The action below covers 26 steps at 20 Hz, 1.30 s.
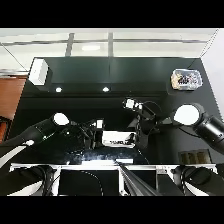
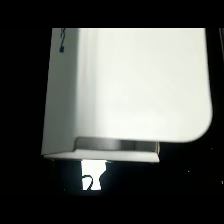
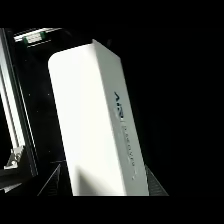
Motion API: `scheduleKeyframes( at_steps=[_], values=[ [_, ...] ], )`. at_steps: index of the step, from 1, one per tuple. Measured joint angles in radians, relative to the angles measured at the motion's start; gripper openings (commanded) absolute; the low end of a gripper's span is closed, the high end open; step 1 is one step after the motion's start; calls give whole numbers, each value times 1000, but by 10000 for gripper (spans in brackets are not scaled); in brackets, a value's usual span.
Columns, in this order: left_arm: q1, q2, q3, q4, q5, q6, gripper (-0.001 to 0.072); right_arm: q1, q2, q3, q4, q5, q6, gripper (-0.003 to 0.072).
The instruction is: Fold the box and place the chain.
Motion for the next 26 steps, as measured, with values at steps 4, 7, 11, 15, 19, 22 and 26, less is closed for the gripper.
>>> scheduleKeyframes(
  at_steps=[4, 7, 11, 15, 19, 22, 26],
  values=[
    [0, 0, 0, 0, 0, 0, 339, -11, -48, -19, -11, -10, -3, 636],
    [0, 0, 0, 0, 0, 0, 339, 9, -90, -37, -11, -25, -46, 634],
    [0, 0, 0, 0, 0, 0, 338, 25, -112, -46, -14, -53, -90, 500],
    [0, 0, 0, 0, 0, -1, 339, 30, -119, -49, -18, -61, -110, 478],
    [0, 0, 0, 0, 0, 0, 339, 31, -120, -49, -19, -61, -117, 420],
    [0, 0, 0, 0, 0, 0, 338, 31, -121, -49, -19, -56, -118, 420],
    [0, 0, 0, 0, 0, 0, 339, 31, -121, -49, -22, -54, -119, 419]
  ],
)
